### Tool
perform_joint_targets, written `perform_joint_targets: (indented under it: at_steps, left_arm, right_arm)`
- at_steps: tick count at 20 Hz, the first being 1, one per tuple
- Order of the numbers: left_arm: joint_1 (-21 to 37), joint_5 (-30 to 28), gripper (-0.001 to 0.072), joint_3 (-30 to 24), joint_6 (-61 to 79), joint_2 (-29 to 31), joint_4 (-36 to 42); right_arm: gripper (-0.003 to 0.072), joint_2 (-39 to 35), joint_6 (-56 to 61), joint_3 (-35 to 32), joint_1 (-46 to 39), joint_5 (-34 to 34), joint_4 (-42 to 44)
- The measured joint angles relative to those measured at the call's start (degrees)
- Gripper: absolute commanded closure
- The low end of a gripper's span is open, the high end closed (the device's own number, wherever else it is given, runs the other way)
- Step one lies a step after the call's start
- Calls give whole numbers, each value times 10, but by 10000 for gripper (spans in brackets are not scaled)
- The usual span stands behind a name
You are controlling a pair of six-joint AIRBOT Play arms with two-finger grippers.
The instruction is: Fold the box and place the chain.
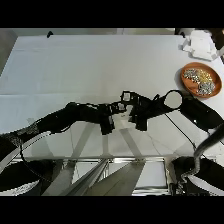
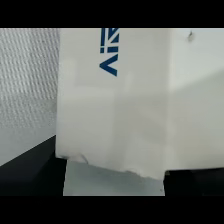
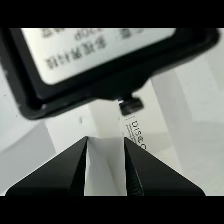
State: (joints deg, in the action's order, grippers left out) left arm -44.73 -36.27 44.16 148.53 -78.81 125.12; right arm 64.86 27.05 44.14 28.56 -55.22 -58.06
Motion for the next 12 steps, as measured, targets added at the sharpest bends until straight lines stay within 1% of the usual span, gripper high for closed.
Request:
perform_joint_targets:
  at_steps: [3, 4, 12]
  left_arm:
    - [0, 0, 313, 0, 0, 0, 0]
    - [0, -1, 313, 0, 0, 0, 0]
    - [0, -2, 313, 0, 0, 0, 0]
  right_arm:
    - [470, 0, 1, -2, 0, 7, -1]
    - [504, 0, 2, -2, 0, 10, -1]
    - [507, -13, 11, -3, 0, 29, -1]
